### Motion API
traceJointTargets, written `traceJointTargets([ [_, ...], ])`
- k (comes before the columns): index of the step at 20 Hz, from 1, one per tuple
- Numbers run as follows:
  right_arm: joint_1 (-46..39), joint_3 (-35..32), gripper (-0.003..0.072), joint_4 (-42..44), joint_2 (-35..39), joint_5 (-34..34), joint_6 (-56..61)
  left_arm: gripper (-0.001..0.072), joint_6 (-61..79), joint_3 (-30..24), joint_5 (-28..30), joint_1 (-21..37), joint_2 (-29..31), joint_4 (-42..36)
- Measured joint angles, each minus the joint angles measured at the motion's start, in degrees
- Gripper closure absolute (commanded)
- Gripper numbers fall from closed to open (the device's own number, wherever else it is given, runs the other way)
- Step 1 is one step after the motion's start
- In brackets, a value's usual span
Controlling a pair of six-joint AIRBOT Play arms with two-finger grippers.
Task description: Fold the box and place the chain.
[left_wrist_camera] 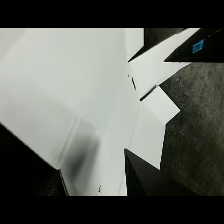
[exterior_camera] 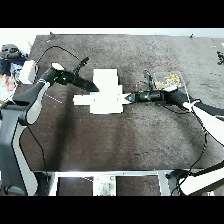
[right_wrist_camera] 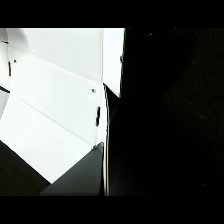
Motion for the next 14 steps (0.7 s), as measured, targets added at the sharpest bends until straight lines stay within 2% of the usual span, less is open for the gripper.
traceJointTargets([
  [6, 0.0, 0.0, 0.0674, -1.5, 0.0, -0.1, 0.0, 0.0367, 1.7, 0.0, 0.2, 0.0, -0.1, -1.4],
  [8, 0.0, 0.0, 0.0674, -1.7, 0.0, -0.2, -0.4, 0.0505, 2.4, 0.0, 0.2, 0.0, -0.1, -1.7],
  [14, 0.0, 0.0, 0.0674, -2.3, 0.0, -0.2, -3.3, 0.0508, 5.1, 0.0, 0.2, 0.0, -0.1, -1.8],
])
